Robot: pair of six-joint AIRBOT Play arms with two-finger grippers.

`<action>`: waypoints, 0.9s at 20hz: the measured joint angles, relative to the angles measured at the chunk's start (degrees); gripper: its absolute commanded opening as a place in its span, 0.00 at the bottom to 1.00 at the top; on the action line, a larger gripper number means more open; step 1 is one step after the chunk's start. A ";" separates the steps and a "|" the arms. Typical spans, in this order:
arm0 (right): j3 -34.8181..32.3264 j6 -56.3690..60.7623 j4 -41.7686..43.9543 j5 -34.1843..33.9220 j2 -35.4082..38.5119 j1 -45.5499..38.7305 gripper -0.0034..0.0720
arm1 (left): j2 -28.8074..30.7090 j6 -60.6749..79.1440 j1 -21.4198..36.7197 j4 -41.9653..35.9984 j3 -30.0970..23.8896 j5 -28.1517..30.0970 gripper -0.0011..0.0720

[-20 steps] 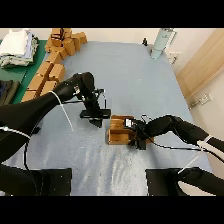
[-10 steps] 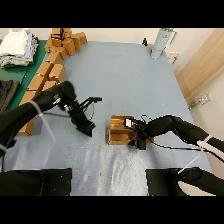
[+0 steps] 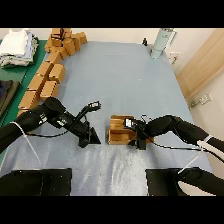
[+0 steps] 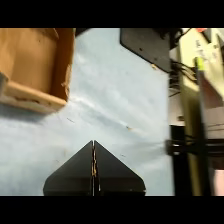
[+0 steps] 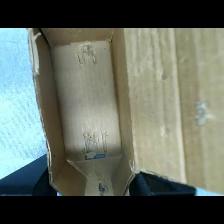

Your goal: Fold the box.

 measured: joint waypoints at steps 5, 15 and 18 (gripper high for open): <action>0.00 0.00 -0.04 -0.04 0.00 0.00 0.75 | 0.39 9.57 -2.36 -1.44 -0.96 15.52 0.96; 0.00 -0.02 -0.07 -0.11 0.00 0.00 0.75 | -3.10 28.57 -6.40 -4.22 -4.85 28.15 0.96; 0.00 -0.02 -0.04 -0.11 0.00 -0.02 0.75 | -4.94 32.65 -8.57 -7.02 -4.98 28.96 0.96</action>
